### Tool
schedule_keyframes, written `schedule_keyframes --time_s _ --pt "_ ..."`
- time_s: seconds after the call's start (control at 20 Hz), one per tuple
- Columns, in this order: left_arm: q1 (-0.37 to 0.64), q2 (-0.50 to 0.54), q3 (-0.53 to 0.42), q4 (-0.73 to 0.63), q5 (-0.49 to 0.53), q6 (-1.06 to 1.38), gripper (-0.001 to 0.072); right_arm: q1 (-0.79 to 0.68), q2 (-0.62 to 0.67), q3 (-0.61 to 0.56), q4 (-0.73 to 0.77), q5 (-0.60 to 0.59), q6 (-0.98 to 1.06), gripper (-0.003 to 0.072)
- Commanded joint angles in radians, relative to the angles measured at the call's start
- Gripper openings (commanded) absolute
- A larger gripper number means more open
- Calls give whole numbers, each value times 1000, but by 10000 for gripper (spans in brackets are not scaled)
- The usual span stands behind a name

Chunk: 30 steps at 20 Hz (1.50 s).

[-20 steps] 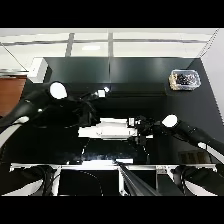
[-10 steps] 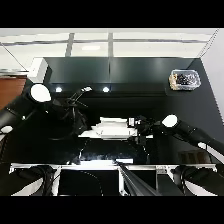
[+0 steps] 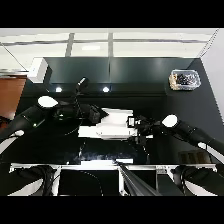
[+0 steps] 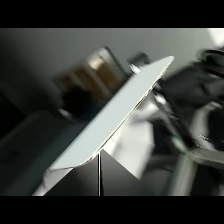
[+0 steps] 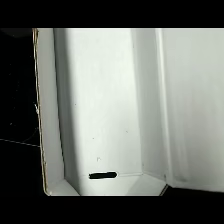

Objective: Fold the box and place the chain.

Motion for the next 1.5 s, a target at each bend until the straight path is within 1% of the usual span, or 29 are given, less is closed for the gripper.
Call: schedule_keyframes --time_s 0.0,0.15,0.25,0.35,0.5,0.6,0.7,0.75,0.85,0.9,0.95,1.0,1.05,1.1,1.15,1.2,1.25,1.3,1.4,1.45 --pt "-49 -63 -6 -20 159 207 25 0 0 0 0 -1 0 466" --pt "-74 -134 11 64 164 197 24 0 0 0 0 -1 1 467" --pt "-74 -160 18 79 166 178 25 0 0 0 0 -1 1 466" --pt "-79 -171 20 80 151 178 25 0 0 0 0 -1 1 466" --pt "-87 -174 24 118 124 178 25 0 0 0 0 -1 1 466" --pt "-80 -166 54 159 119 178 25 0 0 0 0 -1 1 466" --pt "-56 -132 105 252 63 165 24 0 0 0 0 -1 1 466" --pt "-36 -97 127 335 30 116 24 0 0 0 0 -1 1 466" --pt "18 1 141 531 7 -46 25 0 0 0 0 -1 1 466" --pt "58 51 140 608 -11 -84 25 0 0 0 0 -1 1 466" --pt "112 103 138 650 -45 -87 25 0 0 0 0 -1 1 466" --pt "172 146 132 641 -85 -87 25 0 0 0 0 -1 1 466" --pt "220 177 117 586 -135 -61 26 0 0 0 0 -1 1 466" --pt "254 198 90 508 -217 53 26 0 0 0 0 -1 1 466" --pt "262 206 57 457 -291 172 31 0 0 0 0 -1 1 466" --pt "250 205 17 435 -327 248 123 0 0 0 0 -1 1 466" --pt "222 204 -33 437 -312 307 451 0 0 0 0 -1 1 466" --pt "193 200 -77 445 -275 377 702 0 0 0 0 -1 1 466" --pt "126 183 -144 448 -156 501 702 0 0 0 0 -1 1 466" --pt "91 167 -159 448 -102 521 702 0 0 0 0 -1 0 466"
